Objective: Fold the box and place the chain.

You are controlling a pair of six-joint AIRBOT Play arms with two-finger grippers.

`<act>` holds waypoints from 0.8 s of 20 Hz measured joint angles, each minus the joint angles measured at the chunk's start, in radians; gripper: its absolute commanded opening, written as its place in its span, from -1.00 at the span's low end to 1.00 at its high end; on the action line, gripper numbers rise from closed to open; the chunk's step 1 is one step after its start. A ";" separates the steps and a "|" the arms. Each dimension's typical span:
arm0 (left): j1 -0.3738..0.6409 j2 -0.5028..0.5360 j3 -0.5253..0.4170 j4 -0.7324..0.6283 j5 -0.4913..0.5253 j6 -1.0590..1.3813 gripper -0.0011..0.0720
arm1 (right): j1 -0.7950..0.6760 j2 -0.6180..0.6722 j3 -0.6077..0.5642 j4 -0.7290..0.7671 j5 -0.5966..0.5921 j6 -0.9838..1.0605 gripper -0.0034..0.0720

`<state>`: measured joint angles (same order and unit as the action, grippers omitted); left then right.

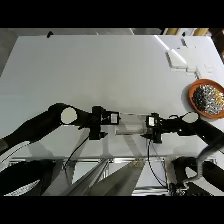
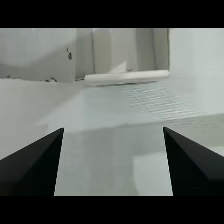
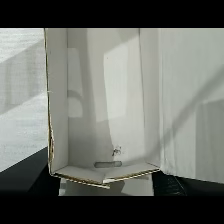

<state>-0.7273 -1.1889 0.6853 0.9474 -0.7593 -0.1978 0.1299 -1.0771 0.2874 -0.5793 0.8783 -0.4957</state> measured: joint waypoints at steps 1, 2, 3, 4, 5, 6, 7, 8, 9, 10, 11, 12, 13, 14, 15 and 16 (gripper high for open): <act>0.008 -0.021 -0.011 -0.039 0.032 0.077 0.95 | 0.000 0.000 0.000 0.000 0.000 0.000 0.30; 0.013 -0.043 -0.020 -0.086 0.057 0.154 0.95 | 0.000 0.000 0.000 0.000 0.000 0.000 0.30; 0.016 -0.064 -0.026 -0.134 0.076 0.219 0.95 | 0.000 0.000 0.000 0.000 0.000 0.000 0.30; 0.017 -0.085 -0.031 -0.186 0.090 0.279 0.96 | 0.000 0.000 0.000 0.000 0.000 0.000 0.30; 0.017 -0.103 -0.034 -0.230 0.101 0.323 0.96 | 0.000 0.000 0.000 0.000 0.000 0.000 0.30; 0.017 -0.120 -0.037 -0.270 0.110 0.360 0.96 | 0.000 0.000 0.000 0.000 0.000 0.000 0.30; 0.015 -0.135 -0.038 -0.302 0.114 0.385 0.96 | 0.000 0.000 0.000 0.000 0.000 0.000 0.30; 0.012 -0.148 -0.040 -0.330 0.119 0.407 0.96 | 0.000 0.000 0.000 0.000 0.000 0.000 0.30; 0.008 -0.159 -0.041 -0.357 0.120 0.422 0.96 | 0.000 0.000 0.000 0.000 0.000 0.000 0.30; 0.004 -0.169 -0.041 -0.380 0.121 0.433 0.96 | 0.000 0.000 0.000 0.000 0.000 0.000 0.30; -0.001 -0.177 -0.042 -0.403 0.123 0.441 0.96 | 0.000 0.000 0.000 0.000 0.000 0.000 0.30; -0.005 -0.184 -0.042 -0.423 0.125 0.449 0.96 | 0.000 0.000 0.000 0.000 0.000 0.000 0.30; -0.012 -0.190 -0.043 -0.436 0.126 0.455 0.96 | 0.000 0.000 0.000 -0.001 0.000 0.000 0.30; -0.018 -0.196 -0.043 -0.449 0.127 0.458 0.96 | 0.000 0.000 0.000 -0.002 -0.001 0.000 0.30; -0.026 -0.202 -0.043 -0.461 0.128 0.462 0.96 | 0.000 0.000 0.000 -0.002 -0.002 -0.001 0.30; -0.032 -0.208 -0.043 -0.473 0.127 0.465 0.96 | 0.000 0.000 0.000 -0.003 -0.002 -0.001 0.30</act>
